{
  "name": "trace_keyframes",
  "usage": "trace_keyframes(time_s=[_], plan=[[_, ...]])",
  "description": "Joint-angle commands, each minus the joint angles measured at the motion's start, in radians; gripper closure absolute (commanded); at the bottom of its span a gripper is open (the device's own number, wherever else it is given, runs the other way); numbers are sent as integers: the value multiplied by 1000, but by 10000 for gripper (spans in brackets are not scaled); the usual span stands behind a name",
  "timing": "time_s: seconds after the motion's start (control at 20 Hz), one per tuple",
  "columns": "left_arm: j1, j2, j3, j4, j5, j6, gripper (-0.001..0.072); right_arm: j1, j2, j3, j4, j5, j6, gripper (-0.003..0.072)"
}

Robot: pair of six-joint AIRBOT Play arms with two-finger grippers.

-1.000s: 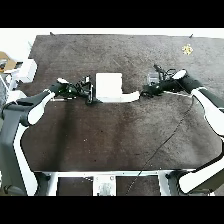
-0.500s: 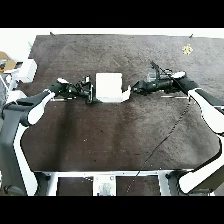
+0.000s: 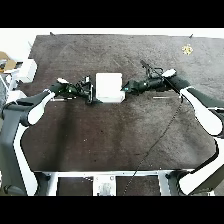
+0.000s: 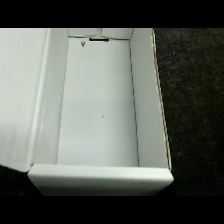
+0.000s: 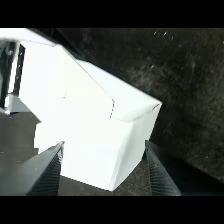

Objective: Fold the box and place the chain.

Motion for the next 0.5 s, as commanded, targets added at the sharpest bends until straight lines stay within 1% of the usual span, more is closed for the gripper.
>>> trace_keyframes(time_s=[0.0, 0.15, 0.25, 0.45], plan=[[1, 0, 1, 0, 0, 0, 417, 39, -1, 63, -179, -6, 129, 254], [0, 0, 1, 0, 0, 0, 417, 73, -1, 111, -209, -11, 158, 249], [0, 0, 1, 0, 0, 0, 417, 95, -1, 119, -276, -15, 222, 249], [0, 0, 1, 0, 0, 0, 417, 126, -1, 120, -345, -38, 284, 248]])
